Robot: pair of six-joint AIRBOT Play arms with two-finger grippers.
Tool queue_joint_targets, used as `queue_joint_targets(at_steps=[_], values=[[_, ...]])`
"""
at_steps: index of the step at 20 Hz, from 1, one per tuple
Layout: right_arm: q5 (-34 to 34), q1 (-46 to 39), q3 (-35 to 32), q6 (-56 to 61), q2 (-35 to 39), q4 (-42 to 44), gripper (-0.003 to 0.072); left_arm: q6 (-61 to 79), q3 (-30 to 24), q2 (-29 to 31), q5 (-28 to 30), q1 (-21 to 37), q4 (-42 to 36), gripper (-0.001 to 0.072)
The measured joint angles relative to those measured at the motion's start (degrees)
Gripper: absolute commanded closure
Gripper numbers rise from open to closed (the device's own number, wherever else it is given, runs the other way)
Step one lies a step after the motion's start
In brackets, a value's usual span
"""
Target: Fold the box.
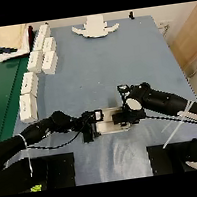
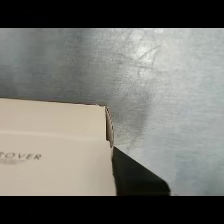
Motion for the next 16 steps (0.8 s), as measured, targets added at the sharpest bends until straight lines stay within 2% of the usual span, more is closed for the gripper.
queue_joint_targets(at_steps=[1, 2, 3, 8, 9, 10, 12, 14, 16], values=[[0.61, 0.33, 0.33, 1.46, -0.72, -0.72, 0.0553, 0.0, 0.0, 0.0, 0.0, 0.0, 0.0, 0.0401], [1.18, 0.61, 0.59, 2.71, -1.38, -1.4, 0.0658, 0.0, 0.0, 0.0, 0.0, 0.0, 0.0, 0.0401], [1.6, 0.79, 0.81, 3.72, -1.84, -2.03, 0.0683, 0.0, 0.0, 0.0, 0.0, 0.0, 0.0, 0.0401], [2.49, 1.25, 1.22, 5.84, -2.89, -3.58, 0.067, -0.02, 0.0, 0.0, 0.0, 0.0, 0.0, 0.0401], [2.58, 1.31, 1.27, 6.16, -2.99, -3.76, 0.046, -0.02, 0.0, 0.0, 0.0, 0.0, 0.0, 0.0401], [2.73, 1.36, 1.16, 6.21, -3.23, -4.5, 0.0308, 0.0, 0.0, 0.0, 0.0, 0.0, 0.0, 0.0401], [3.06, 1.29, 1.66, 6.14, -2.73, -5.09, 0.0299, -0.04, 0.0, 0.0, 0.0, 0.0, 0.0, 0.0401], [4.02, 1.38, 2.58, 5.44, -1.75, -4.2, 0.0156, -0.02, 0.0, 0.0, 0.0, 0.0, 0.0, 0.0401], [6.32, 1.33, 3.65, 4.94, -0.02, -4.44, 0.0133, -0.02, 0.0, 0.0, 0.0, 0.0, 0.0, 0.0401]])
